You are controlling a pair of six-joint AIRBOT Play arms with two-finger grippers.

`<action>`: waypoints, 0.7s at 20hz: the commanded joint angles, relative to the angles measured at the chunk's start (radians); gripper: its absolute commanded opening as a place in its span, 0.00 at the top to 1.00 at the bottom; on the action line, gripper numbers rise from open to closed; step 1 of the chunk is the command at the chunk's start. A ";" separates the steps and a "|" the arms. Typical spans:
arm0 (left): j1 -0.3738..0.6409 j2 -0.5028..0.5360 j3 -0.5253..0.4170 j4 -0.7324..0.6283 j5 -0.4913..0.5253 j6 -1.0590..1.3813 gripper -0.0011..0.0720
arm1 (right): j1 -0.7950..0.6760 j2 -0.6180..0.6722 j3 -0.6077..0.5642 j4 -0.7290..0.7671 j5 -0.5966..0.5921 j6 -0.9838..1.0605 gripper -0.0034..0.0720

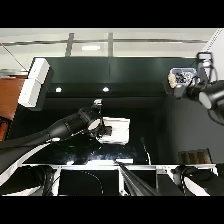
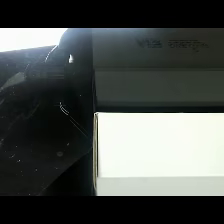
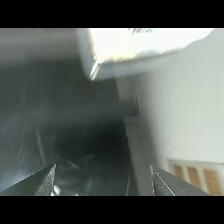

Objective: Fold the box and place the chain.

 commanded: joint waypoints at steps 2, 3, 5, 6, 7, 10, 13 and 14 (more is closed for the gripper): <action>0.000 0.000 0.000 0.001 0.001 0.000 0.95 | -0.260 -0.220 0.143 0.223 -0.207 -0.056 0.02; 0.000 0.000 0.000 0.001 0.000 0.000 0.95 | -0.286 -0.287 0.203 0.285 -0.214 -0.087 0.02; 0.000 0.000 0.000 0.001 -0.002 0.000 0.95 | -0.323 -0.432 0.346 0.376 -0.189 -0.108 0.02; 0.000 0.000 0.000 0.001 -0.002 0.000 0.95 | -0.333 -0.509 0.427 0.389 -0.150 -0.108 0.02; 0.000 0.000 0.000 0.001 -0.002 0.000 0.95 | -0.343 -0.578 0.504 0.397 -0.102 -0.108 0.02; 0.000 0.000 0.000 0.004 -0.002 0.000 0.95 | -0.370 -0.752 0.709 0.396 0.037 -0.094 0.02; 0.000 0.000 0.000 0.004 -0.002 0.000 0.95 | -0.399 -0.843 0.804 0.396 0.073 -0.033 0.03; 0.000 0.000 0.000 0.004 -0.002 0.000 0.95 | -0.406 -0.861 0.814 0.396 0.062 -0.023 0.03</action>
